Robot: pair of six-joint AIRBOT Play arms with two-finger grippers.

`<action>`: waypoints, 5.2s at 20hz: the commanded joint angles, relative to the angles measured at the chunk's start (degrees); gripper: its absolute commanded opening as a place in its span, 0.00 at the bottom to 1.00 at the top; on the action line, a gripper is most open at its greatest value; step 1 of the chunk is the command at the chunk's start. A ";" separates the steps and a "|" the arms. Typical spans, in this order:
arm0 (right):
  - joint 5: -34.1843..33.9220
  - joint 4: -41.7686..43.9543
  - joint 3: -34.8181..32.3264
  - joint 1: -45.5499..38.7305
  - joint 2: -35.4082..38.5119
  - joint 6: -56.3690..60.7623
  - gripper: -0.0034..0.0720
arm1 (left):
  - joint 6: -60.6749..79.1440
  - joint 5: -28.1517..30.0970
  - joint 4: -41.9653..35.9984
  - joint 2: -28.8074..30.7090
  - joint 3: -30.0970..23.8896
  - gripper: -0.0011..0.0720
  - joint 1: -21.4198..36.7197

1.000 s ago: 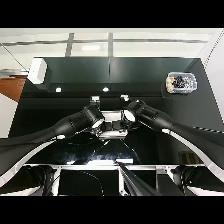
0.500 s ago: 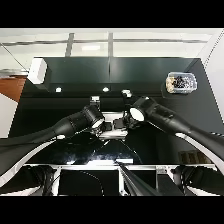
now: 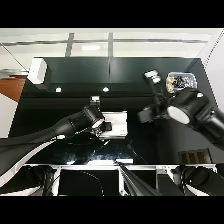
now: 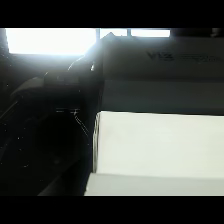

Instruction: Fold the box and place the chain.

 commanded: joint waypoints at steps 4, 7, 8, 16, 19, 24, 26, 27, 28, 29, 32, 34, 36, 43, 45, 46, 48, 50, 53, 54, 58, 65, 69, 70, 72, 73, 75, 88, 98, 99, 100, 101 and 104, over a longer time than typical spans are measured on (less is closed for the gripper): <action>-18.43 -9.01 -4.00 -22.49 -2.82 -3.30 0.99 | -0.02 0.00 0.00 -0.04 -0.02 0.06 -0.02; -27.08 -1.97 0.81 -34.86 -10.73 -2.95 0.99 | 0.00 -0.02 0.00 -0.04 -0.02 0.06 -0.02; -27.82 1.09 3.48 -38.29 -14.05 -3.02 0.99 | 0.00 -0.02 0.00 -0.04 -0.02 0.06 -0.02; -27.58 12.07 21.49 -47.60 -37.68 -9.42 0.88 | 0.00 0.00 0.00 -0.04 -0.02 0.06 -0.02; -27.71 13.84 24.13 -47.60 -42.16 -10.64 0.87 | -0.02 -0.02 0.00 -0.04 -0.02 0.06 -0.02; -27.78 16.02 24.98 -47.60 -45.13 -11.76 0.71 | 0.00 0.00 0.00 -0.04 -0.02 0.06 -0.02; -27.39 16.13 25.22 -47.60 -45.18 -11.76 0.34 | 0.00 0.00 0.00 -0.04 -0.02 0.06 -0.02; -26.58 16.20 25.90 -47.63 -45.18 -11.76 0.20 | 0.00 0.00 0.00 -0.04 -0.02 0.06 -0.02; -25.00 16.15 27.04 -47.60 -45.18 -11.93 0.20 | 0.00 0.00 0.00 -0.04 -0.02 0.06 -0.02; -23.12 16.13 28.52 -47.63 -45.05 -12.50 0.10 | 0.00 0.00 0.00 -0.04 -0.02 0.06 -0.02; -16.90 16.15 34.16 -47.63 -43.47 -16.98 0.10 | 0.00 0.00 0.02 -0.04 -0.02 0.06 -0.02; -13.49 16.15 37.27 -47.60 -40.89 -19.47 0.10 | 0.00 0.00 0.00 -0.04 -0.02 0.06 -0.02; -12.13 16.15 38.56 -47.63 -36.85 -21.00 0.10 | 0.00 0.00 0.00 -0.04 -0.02 0.06 -0.02; -7.98 20.06 38.77 -47.60 -17.38 -25.97 0.10 | 0.00 -0.02 0.02 -0.04 -0.02 0.06 -0.02; -7.67 21.27 38.80 -47.60 -11.58 -26.60 0.10 | 0.00 0.00 0.00 -0.04 -0.02 0.06 -0.02; -7.10 22.36 38.80 -47.60 -9.27 -27.06 0.10 | 0.00 0.00 0.00 -0.04 -0.02 0.06 -0.02; -6.78 29.03 38.80 -47.60 -5.46 -30.58 0.10 | 0.00 0.00 0.00 -0.04 -0.02 0.06 -0.02; -3.78 36.37 38.80 -47.60 -2.69 -33.09 0.10 | 0.00 0.00 0.00 -0.04 -0.02 0.06 -0.02; 6.29 42.58 38.77 -47.60 -0.76 -38.84 0.10 | 0.00 -0.02 0.00 -0.04 -0.02 0.06 -0.02; 9.88 45.57 38.66 -47.60 -0.59 -45.55 0.10 | -0.02 0.00 0.00 -0.04 -0.02 0.06 -0.02; 15.45 59.71 34.58 -45.86 0.13 -49.92 0.10 | 0.00 0.00 0.00 -0.04 -0.02 0.06 -0.02; 16.68 59.74 19.04 -33.57 1.79 -50.58 0.10 | -0.02 0.00 0.00 -0.04 -0.02 0.06 -0.02; 12.04 64.04 11.34 -30.03 1.77 -51.41 0.10 | 0.00 0.00 0.00 -0.04 -0.02 0.06 -0.02; 11.56 64.74 9.86 -28.50 1.77 -52.48 0.10 | 0.00 0.00 0.00 -0.04 -0.02 0.06 -0.02; 10.49 64.67 7.28 -25.14 1.77 -52.52 0.10 | 0.00 0.00 0.00 -0.04 -0.02 0.06 -0.02; 9.66 64.72 6.45 -23.78 1.77 -52.50 0.10 | -0.02 0.00 0.00 -0.04 -0.02 0.06 -0.02; 5.92 64.76 5.81 -20.79 1.55 -52.52 0.10 | 0.00 0.00 0.00 -0.04 -0.02 0.06 -0.02; -10.62 67.21 5.81 -11.65 -3.89 -53.33 0.10 | -0.02 -0.02 0.00 -0.04 -0.02 0.06 -0.02; -11.67 59.56 -1.03 -11.65 -7.78 -51.17 0.10 | -0.02 0.00 0.00 -0.04 -0.02 0.06 -0.02; -11.98 59.58 -2.08 -11.63 -7.78 -51.17 0.10 | 0.00 0.00 0.00 -0.04 -0.02 0.06 -0.02; -12.28 59.78 -2.84 -11.63 -7.78 -51.10 0.10 | 0.00 0.00 0.00 -0.04 -0.02 0.06 -0.02; -12.35 60.59 -3.26 -11.63 -7.76 -50.73 0.10 | -0.02 0.00 0.00 -0.04 -0.02 0.06 -0.02; -12.55 62.99 -3.34 -11.63 -7.67 -50.77 0.54 | 0.00 0.00 0.00 -0.04 -0.02 0.06 -0.02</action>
